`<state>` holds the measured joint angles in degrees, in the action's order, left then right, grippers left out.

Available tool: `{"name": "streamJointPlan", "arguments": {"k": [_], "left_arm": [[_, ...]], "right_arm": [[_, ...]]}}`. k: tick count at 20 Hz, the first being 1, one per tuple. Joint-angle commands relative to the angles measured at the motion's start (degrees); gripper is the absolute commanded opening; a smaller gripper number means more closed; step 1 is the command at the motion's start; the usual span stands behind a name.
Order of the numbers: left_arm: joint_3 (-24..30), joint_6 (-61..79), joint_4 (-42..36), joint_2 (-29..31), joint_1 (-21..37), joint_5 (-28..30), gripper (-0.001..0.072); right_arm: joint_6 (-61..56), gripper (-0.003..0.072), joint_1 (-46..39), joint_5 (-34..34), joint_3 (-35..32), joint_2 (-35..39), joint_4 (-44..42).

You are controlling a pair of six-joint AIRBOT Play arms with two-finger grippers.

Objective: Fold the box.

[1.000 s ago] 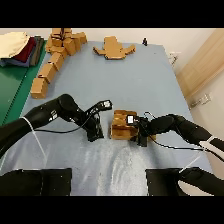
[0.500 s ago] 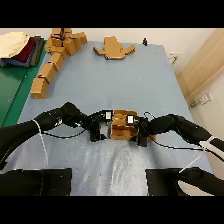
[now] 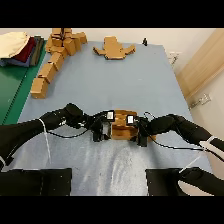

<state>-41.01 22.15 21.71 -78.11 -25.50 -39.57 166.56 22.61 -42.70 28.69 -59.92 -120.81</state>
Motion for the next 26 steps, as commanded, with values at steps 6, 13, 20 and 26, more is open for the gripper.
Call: {"name": "streamJointPlan", "arguments": {"k": [6, 13, 20, 26], "left_arm": [[0.3, 0.5, -1.1, -0.6, -0.9, -2.9, 0.0701], [0.4, 0.3, -1.0, -0.6, -1.4, -2.3, 0.0701], [0.4, -4.2, 0.3, -0.6, -3.8, 3.6, 0.07], [0.2, -8.4, 3.5, -0.5, -4.8, 5.0, 0.07]], "right_arm": [[0.0, 0.0511, 0.0, 0.0, 0.0, 0.0, 0.0], [0.0, 0.0511, 0.0, 0.0, 0.0, 0.0, 0.0], [0.0, 0.0511, 0.0, 0.0, 0.0, 0.0, 0.0], [0.0, 0.0511, 0.0, 0.0, 0.0, 0.0, 0.0]]}}
